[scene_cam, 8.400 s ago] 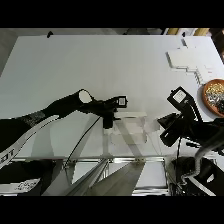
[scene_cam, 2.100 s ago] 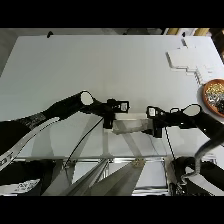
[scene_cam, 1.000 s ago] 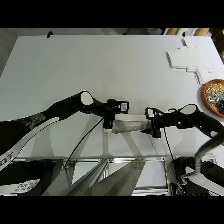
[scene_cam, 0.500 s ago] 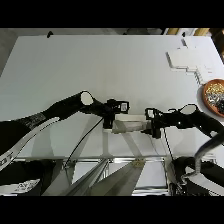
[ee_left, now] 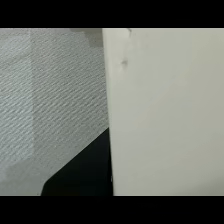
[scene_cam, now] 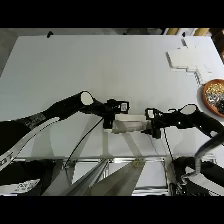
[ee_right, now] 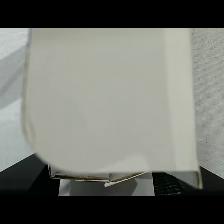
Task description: Fold the box and place the chain.
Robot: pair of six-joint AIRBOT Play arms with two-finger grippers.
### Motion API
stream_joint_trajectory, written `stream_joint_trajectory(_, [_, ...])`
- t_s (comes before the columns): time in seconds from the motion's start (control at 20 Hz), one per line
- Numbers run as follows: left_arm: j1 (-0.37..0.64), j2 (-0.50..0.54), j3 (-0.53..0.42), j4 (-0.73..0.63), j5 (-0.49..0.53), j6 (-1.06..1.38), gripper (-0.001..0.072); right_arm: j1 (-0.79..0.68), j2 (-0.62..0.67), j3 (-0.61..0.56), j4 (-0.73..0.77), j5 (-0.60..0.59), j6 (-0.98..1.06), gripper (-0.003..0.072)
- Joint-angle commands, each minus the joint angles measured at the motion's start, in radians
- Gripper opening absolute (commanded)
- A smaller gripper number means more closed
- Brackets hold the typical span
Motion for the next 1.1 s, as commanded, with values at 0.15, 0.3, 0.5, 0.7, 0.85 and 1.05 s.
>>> stream_joint_trajectory(0.15, [0.000, 0.000, 0.000, 0.000, 0.001, 0.001, 0.0012, 0.001, -0.001, 0.000, 0.000, -0.003, 0.000, 0.0397])
stream_joint_trajectory(0.3, [0.000, 0.000, 0.000, 0.000, 0.001, 0.001, 0.0012, 0.001, -0.001, 0.000, 0.000, -0.003, 0.000, 0.0398])
stream_joint_trajectory(0.5, [0.000, -0.001, 0.000, 0.000, 0.001, 0.000, 0.0012, 0.001, 0.000, 0.000, 0.000, -0.002, 0.000, 0.0398])
stream_joint_trajectory(0.7, [0.000, 0.000, 0.000, 0.000, 0.001, 0.000, 0.0012, 0.001, 0.000, 0.000, 0.000, -0.002, 0.000, 0.0398])
stream_joint_trajectory(0.85, [0.000, 0.000, 0.000, 0.000, 0.001, 0.001, 0.0012, 0.001, 0.000, 0.000, 0.000, -0.002, 0.000, 0.0398])
stream_joint_trajectory(1.05, [0.000, 0.000, 0.000, 0.000, 0.001, 0.001, 0.0012, 0.001, -0.001, 0.000, 0.000, 0.003, 0.000, 0.0398])
